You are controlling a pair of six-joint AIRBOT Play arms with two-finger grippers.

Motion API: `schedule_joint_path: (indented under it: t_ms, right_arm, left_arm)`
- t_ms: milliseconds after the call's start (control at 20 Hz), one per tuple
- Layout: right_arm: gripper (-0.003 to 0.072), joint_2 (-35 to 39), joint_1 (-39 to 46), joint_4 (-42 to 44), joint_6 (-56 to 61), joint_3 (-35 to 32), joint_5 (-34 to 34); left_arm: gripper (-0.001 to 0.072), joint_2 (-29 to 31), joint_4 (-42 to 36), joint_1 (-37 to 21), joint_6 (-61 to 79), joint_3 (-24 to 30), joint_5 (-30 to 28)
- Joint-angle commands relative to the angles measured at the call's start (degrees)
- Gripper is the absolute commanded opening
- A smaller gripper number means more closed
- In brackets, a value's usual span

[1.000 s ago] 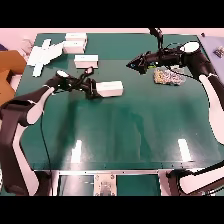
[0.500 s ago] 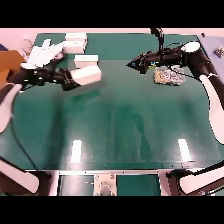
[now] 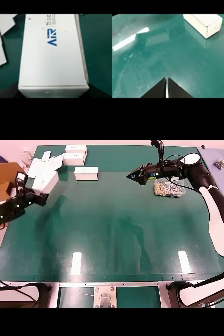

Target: Fold the box and place the chain.

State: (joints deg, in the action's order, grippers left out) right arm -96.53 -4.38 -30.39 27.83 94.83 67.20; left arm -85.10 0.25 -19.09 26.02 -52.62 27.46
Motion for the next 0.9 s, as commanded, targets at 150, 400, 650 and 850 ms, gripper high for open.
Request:
schedule_joint_path:
  t_ms: [150, 400, 650, 850]
  right_arm:
    - [0.0046, 0.0, -1.2, 0.6, 0.3, 0.1, -0.3]
    - [0.0046, 0.0, -1.2, 1.6, 0.7, 0.1, -0.3]
    - [0.0047, 0.0, -1.2, 3.4, 0.7, 0.1, -0.2]
    - [0.0047, 0.0, -1.3, 4.1, 0.7, 0.1, -0.2]
  left_arm:
    - [0.0012, -1.7, -6.7, -1.4, 9.0, 3.3, -10.6]
    - [0.0012, -1.8, -14.3, -1.4, 12.1, 3.1, -14.8]
    - [0.0017, -2.3, -14.2, -1.4, 12.1, 2.5, -15.0]
    - [0.0017, -5.3, -13.9, -1.5, 11.4, -1.7, -16.7]
